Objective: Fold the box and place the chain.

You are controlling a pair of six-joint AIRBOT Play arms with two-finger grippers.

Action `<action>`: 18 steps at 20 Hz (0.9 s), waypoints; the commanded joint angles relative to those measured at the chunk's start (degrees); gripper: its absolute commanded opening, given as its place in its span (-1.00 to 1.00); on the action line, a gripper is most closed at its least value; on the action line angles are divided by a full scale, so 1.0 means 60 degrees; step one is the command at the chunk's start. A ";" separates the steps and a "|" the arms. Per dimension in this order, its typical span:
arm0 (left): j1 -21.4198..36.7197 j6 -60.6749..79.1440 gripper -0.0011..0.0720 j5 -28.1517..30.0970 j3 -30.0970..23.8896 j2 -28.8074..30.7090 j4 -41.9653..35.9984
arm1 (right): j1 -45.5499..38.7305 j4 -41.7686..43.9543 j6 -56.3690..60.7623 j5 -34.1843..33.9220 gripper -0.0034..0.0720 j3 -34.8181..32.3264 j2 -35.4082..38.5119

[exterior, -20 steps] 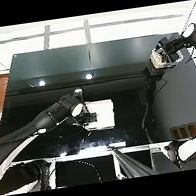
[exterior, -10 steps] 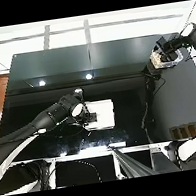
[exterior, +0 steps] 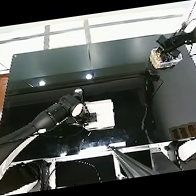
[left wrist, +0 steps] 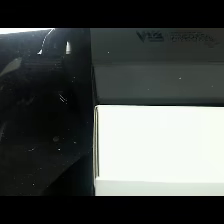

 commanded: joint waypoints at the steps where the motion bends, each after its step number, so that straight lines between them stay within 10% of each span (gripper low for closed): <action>1: 0.0004 0.0004 -0.88 -0.0007 0.0000 0.0000 0.0004 | -0.0244 0.0550 -0.1475 0.0291 -0.80 0.0135 0.0787; 18: 0.0004 0.0004 -0.88 0.0004 0.0000 0.0000 -0.0004 | -0.0040 0.1679 -0.4623 0.2561 -0.81 -0.1038 0.8109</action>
